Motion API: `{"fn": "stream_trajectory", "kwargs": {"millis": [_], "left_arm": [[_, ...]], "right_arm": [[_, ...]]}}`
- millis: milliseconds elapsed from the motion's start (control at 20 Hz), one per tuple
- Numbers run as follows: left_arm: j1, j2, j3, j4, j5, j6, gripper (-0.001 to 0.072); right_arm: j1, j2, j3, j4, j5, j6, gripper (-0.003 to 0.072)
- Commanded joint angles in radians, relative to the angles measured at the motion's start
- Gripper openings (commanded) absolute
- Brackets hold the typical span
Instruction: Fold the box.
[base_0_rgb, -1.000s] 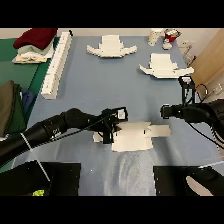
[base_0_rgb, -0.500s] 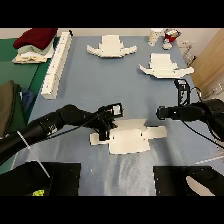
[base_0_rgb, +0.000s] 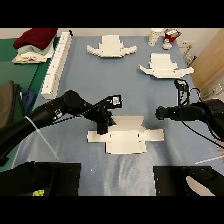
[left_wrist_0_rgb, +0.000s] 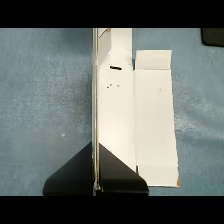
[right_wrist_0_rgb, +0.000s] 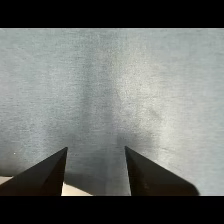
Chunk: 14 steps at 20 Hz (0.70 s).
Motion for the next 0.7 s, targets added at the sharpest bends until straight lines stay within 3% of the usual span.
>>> {"fn": "stream_trajectory", "kwargs": {"millis": [0, 550, 650], "left_arm": [[0.005, -0.035, 0.012, -0.001, -0.023, 0.005, 0.0014], [0.005, -0.042, 0.011, 0.000, -0.064, -0.003, 0.0014], [0.004, -0.042, 0.009, 0.000, -0.077, -0.003, 0.0015]], "right_arm": [[0.000, -0.001, 0.001, 0.012, 0.000, 0.000, 0.0556], [0.000, -0.001, 0.001, 0.029, 0.000, 0.000, 0.0554], [0.000, -0.001, 0.001, 0.037, 0.000, 0.000, 0.0515]]}}
